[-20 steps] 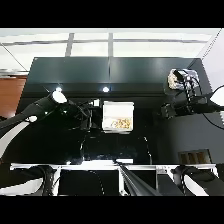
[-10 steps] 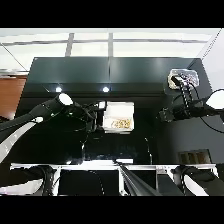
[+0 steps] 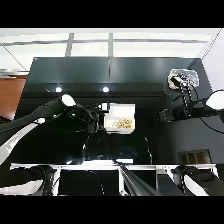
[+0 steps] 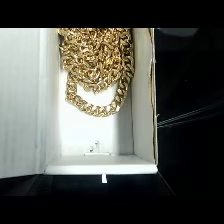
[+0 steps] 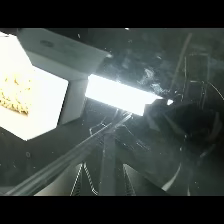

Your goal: Fold the box and place the chain.

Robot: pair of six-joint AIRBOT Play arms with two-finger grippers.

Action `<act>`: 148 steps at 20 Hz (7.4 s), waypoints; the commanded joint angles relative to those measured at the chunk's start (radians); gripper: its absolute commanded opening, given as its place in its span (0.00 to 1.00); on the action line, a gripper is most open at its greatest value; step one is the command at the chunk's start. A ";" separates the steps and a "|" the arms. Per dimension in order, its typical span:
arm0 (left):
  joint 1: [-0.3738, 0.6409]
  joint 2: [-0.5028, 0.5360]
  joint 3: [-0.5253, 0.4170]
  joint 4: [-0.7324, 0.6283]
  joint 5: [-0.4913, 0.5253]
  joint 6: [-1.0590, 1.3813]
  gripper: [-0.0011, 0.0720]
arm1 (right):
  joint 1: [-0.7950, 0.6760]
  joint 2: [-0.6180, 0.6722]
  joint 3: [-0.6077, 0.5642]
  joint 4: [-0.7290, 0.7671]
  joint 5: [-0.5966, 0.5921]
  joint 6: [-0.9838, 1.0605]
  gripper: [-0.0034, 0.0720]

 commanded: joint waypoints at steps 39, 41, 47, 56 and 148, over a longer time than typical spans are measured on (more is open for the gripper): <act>-0.002 0.000 0.000 0.025 -0.031 0.003 0.57 | 0.339 -0.275 0.036 0.239 -0.203 -0.933 0.89; -0.002 0.000 0.000 0.025 -0.031 0.003 0.57 | 0.339 -0.275 0.036 0.241 -0.204 -0.914 0.69; -0.002 0.000 0.000 0.025 -0.034 0.002 0.57 | 0.338 -0.274 0.039 0.268 -0.205 -0.882 0.69; -0.002 0.000 0.000 0.025 -0.052 0.002 0.57 | 0.338 -0.274 0.039 0.294 -0.205 -0.856 0.68; 0.002 0.013 0.024 0.073 -0.005 -0.101 1.00 | -0.022 0.189 -0.077 0.083 -0.144 0.105 0.07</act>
